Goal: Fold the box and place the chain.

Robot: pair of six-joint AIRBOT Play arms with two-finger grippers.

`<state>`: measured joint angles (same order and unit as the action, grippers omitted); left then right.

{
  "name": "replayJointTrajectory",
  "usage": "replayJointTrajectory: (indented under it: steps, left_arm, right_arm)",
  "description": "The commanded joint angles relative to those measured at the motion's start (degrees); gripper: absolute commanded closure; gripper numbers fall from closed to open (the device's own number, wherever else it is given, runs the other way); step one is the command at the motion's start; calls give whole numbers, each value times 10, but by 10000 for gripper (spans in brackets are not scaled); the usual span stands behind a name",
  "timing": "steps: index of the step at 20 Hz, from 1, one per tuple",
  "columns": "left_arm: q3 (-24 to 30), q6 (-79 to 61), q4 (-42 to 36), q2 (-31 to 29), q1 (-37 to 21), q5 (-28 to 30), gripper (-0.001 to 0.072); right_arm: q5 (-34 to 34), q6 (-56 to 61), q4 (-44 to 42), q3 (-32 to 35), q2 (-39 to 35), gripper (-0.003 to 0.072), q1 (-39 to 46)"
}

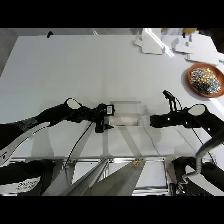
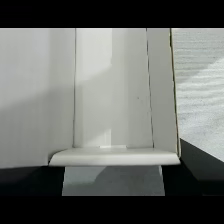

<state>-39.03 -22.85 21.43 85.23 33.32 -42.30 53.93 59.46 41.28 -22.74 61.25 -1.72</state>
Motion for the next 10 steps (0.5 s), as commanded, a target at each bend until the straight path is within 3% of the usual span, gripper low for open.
replayJointTrajectory:
  steps: [1,10]
  left_arm:
    - [0,-1,0,0,0,1,501]
    - [0,-1,0,0,0,0,501]
  right_arm:
    - [8,-15,-28,0,-8,667,-5]
    - [7,-14,-85,0,-52,396,-5]
